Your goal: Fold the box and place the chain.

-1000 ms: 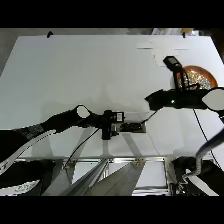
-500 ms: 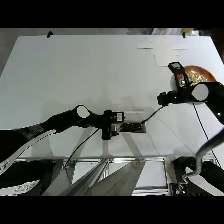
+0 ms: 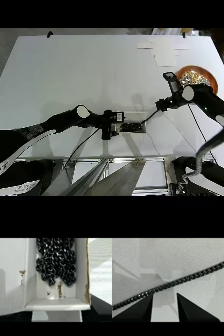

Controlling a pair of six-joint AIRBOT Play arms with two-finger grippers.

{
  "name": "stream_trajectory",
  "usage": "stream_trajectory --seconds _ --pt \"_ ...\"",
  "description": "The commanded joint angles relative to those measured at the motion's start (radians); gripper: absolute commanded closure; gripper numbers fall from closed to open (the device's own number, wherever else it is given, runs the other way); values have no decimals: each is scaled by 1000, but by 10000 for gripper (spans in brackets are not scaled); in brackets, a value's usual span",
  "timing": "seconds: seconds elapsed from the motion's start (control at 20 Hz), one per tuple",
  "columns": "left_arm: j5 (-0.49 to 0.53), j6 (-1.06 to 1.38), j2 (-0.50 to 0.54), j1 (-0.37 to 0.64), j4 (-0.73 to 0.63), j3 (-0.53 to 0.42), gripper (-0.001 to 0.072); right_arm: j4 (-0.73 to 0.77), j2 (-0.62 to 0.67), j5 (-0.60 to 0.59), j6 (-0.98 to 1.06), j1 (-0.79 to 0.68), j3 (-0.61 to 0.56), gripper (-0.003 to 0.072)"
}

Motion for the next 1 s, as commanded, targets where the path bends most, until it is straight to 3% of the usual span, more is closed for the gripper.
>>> stream_trajectory --seconds 0.0,0.5,0.75,0.85,0.95 --pt "0 0 0 1 0 0 500 -6 -13 -13 3 0 -1 266" --pt "0 0 0 1 0 0 500 -8 -94 -21 3 0 -1 278" --pt "0 0 0 1 0 0 500 -9 -94 -33 3 0 -1 397" --pt "0 0 0 1 0 0 500 -8 -94 -28 3 0 -1 531" --pt "0 0 0 1 0 0 500 -8 -93 -15 3 0 -1 534"
